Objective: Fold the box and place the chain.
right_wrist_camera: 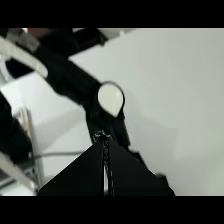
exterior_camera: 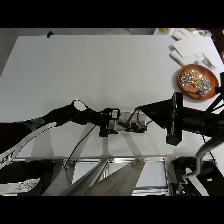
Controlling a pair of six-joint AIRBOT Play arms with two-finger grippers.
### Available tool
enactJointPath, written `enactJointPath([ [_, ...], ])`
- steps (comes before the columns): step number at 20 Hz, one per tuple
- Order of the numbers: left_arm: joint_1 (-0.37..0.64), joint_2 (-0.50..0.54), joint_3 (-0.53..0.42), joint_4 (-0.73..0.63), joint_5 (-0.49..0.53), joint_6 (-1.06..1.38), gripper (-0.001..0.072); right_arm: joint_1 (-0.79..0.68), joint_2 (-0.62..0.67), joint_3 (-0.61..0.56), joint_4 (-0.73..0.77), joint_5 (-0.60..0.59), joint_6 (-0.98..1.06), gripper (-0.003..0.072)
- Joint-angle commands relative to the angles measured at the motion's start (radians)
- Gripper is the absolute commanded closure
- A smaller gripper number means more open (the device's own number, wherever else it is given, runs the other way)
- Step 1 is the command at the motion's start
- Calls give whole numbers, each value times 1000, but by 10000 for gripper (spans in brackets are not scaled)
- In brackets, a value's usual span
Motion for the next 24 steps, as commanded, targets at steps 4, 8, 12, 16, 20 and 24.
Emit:
enactJointPath([
  [4,0,1,0,0,0,0,439,0,2,1,-10,-37,-18,674],
  [8,0,1,0,0,0,0,439,0,-25,1,-367,-27,127,674],
  [12,0,1,0,0,0,0,439,1,-136,0,-526,84,123,673],
  [16,0,1,0,0,0,0,439,1,-263,0,-583,127,92,623],
  [20,0,1,0,0,0,0,439,1,-283,7,-586,122,66,446],
  [24,0,1,0,0,0,0,439,0,-277,150,-835,109,126,599],
])
